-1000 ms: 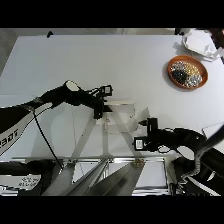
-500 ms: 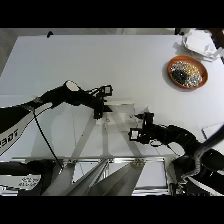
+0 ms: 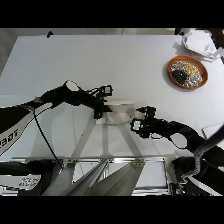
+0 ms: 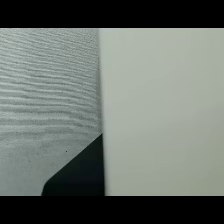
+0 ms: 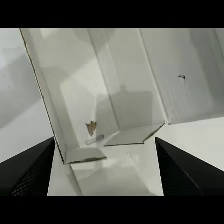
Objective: Fold the box and place the chain.
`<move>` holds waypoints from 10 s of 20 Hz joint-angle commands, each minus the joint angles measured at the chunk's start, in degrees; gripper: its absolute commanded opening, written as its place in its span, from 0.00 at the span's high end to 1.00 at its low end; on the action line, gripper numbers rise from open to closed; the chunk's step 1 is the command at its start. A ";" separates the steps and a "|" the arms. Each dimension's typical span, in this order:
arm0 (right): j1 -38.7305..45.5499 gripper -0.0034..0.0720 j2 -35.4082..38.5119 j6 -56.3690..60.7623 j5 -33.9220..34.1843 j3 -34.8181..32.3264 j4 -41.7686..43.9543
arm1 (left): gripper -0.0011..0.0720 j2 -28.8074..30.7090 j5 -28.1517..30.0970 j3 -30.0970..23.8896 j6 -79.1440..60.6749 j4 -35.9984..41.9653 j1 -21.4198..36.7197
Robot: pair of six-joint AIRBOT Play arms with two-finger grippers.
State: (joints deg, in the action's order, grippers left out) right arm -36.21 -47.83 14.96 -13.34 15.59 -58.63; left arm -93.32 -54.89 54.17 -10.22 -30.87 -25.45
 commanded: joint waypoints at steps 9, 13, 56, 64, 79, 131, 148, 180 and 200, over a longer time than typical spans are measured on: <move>6.78 0.05 -1.55 -20.02 -5.33 0.50 18.80 | 0.97 -0.04 0.02 0.00 -0.02 -0.02 0.00; 9.38 0.05 -1.60 -25.57 -5.53 0.52 21.11 | 0.97 -0.04 0.02 0.00 -0.02 0.00 0.00; 23.47 0.07 -21.64 -44.00 -32.68 13.16 34.07 | 0.97 -0.04 0.02 0.00 -0.02 0.00 0.00; 23.45 0.07 -25.51 -47.06 -32.63 14.05 35.06 | 0.97 -0.04 0.04 0.00 -0.02 0.00 0.00; 21.33 0.10 -31.65 -48.41 -35.52 17.27 36.41 | 0.97 -0.04 0.02 0.00 -0.02 0.00 0.00; 21.33 0.42 -31.93 -40.70 -35.26 17.27 28.48 | 0.97 -0.04 0.02 0.00 -0.02 0.00 0.00; 21.33 0.42 -31.93 -40.70 -35.28 17.27 28.48 | 0.11 6.45 -0.24 0.00 8.13 -7.74 4.17; 21.33 0.42 -31.93 -40.70 -35.28 17.27 28.48 | 0.98 11.02 18.23 -0.15 37.44 -6.97 -8.09; 21.33 0.42 -31.93 -40.70 -35.28 17.27 28.48 | 0.97 8.22 11.96 -0.11 38.58 -4.76 -7.21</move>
State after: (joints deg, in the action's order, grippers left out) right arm -14.87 -79.79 -25.96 -48.73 32.84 -30.37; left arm -87.22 -42.85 54.02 28.67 -35.53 -33.21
